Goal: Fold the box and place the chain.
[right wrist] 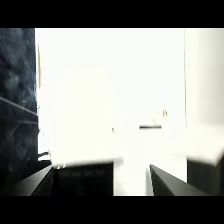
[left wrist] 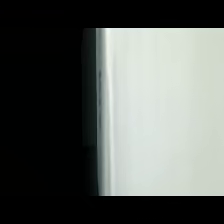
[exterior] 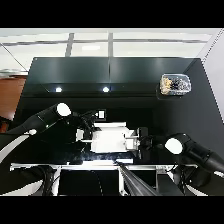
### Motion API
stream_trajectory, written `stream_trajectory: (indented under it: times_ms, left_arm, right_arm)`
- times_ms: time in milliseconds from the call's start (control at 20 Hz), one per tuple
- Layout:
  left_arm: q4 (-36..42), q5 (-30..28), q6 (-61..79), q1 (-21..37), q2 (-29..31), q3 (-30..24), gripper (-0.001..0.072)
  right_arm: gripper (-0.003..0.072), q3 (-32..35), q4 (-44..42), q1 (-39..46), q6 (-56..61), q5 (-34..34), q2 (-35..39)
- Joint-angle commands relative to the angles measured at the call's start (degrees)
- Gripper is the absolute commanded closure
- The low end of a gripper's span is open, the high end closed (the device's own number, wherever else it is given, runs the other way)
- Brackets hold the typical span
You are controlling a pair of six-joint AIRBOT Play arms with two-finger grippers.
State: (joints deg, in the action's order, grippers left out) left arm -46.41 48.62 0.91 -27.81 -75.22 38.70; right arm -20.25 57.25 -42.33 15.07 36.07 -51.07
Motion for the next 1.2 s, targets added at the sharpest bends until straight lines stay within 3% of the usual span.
stream_trajectory:
  times_ms: [0,450,800,1150]
  left_arm:
    - [0.0,-0.1,0.0,0.0,0.0,0.0,0.0675]
    - [0.0,-0.1,0.0,0.0,0.0,0.0,0.0675]
    - [0.1,-0.1,0.0,0.0,0.0,0.0,0.0676]
    - [0.0,-0.1,0.0,0.0,0.0,0.0,0.0676]
  right_arm:
    - [-0.0011,0.1,-0.7,-4.0,-0.8,-7.2,-3.1]
    - [-0.0011,-1.9,-3.5,-5.9,1.1,-8.9,-3.5]
    - [-0.0011,-5.1,-3.5,1.0,4.0,-8.6,-3.5]
    - [-0.0012,-7.6,-3.5,1.3,4.0,-6.0,-3.1]
